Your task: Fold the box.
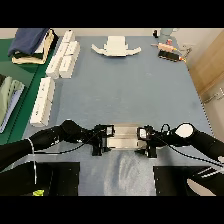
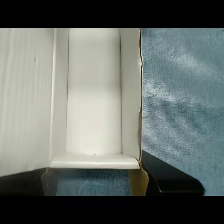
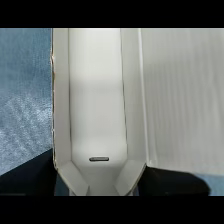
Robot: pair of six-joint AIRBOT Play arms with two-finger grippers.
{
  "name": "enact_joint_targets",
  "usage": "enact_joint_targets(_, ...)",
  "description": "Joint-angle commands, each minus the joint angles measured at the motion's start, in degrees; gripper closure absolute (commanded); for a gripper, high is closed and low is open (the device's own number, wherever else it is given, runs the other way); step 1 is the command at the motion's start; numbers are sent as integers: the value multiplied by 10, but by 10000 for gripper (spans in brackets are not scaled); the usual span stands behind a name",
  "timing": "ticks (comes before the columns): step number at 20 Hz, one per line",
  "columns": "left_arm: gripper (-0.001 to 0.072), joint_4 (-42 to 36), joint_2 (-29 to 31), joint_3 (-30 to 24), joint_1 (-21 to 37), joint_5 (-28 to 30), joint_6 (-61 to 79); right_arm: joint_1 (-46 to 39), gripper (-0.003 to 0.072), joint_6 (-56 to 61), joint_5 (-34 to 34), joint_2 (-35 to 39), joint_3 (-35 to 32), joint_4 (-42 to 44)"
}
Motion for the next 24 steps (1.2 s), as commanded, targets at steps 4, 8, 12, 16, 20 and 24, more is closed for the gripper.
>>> enact_joint_targets(4,301,0,0,0,0,0,0,0,-30,203,57,78,1,-101)
enact_joint_targets(8,301,0,0,0,0,0,0,0,-30,293,66,167,1,-172)
enact_joint_targets(12,301,0,0,0,0,0,0,0,-29,373,67,238,1,-193)
enact_joint_targets(16,301,0,0,0,0,0,0,0,-27,399,67,279,3,-88)
enact_joint_targets(20,301,0,0,0,0,0,0,0,-26,746,62,288,3,61)
enact_joint_targets(24,301,0,0,0,0,0,0,0,-25,896,54,288,3,82)
